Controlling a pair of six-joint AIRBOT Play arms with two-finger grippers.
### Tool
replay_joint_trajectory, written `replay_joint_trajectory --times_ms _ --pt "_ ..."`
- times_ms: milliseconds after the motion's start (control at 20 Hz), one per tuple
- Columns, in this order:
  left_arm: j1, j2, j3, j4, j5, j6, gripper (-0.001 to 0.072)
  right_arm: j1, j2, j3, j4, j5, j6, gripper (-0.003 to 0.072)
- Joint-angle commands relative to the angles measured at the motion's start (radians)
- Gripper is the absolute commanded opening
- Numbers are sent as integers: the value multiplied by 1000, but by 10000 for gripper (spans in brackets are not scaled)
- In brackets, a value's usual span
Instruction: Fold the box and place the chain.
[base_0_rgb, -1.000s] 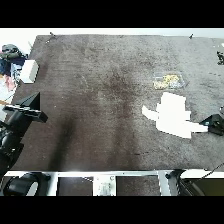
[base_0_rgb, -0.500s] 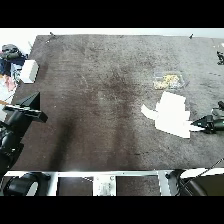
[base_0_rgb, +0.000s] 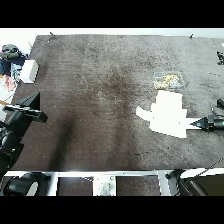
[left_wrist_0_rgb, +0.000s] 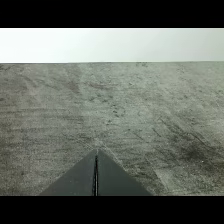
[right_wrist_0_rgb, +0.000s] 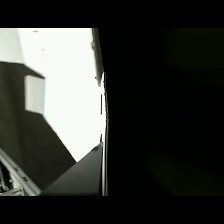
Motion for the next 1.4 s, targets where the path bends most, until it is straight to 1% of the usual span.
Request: replay_joint_trajectory --times_ms 0,100,200,300,400,450,500,600,750,850,950,1100,1250,1350 --pt "0 0 0 0 0 0 13 21 44 -81 122 37 -35 8" --pt "0 0 0 0 0 0 13 68 89 -179 177 29 -72 8" --pt "0 0 0 0 0 0 13 142 141 -296 293 -19 -108 7" --pt "0 0 0 0 0 0 12 256 182 -401 424 -79 -131 7" --pt "0 0 0 0 0 0 13 419 191 -437 481 -166 -121 8" --pt "0 0 0 0 0 0 12 499 190 -431 484 -215 -119 7" --pt "0 0 0 0 0 0 13 583 190 -419 496 -300 -100 7" --pt "0 0 0 0 0 0 13 714 179 -369 517 -428 -73 7" --pt "0 0 0 0 0 0 12 855 148 -245 532 -506 -32 7" --pt "0 0 0 0 0 0 12 901 136 -190 530 -571 10 7" --pt "0 0 0 0 0 0 13 928 136 -163 529 -628 13 7" --pt "0 0 0 0 -1 0 13 970 136 -161 503 -708 3 7" --pt "0 0 0 0 -34 0 13 994 136 -161 525 -727 -102 7" --pt "0 0 0 0 -33 0 13 1017 136 -161 513 -769 -117 7"
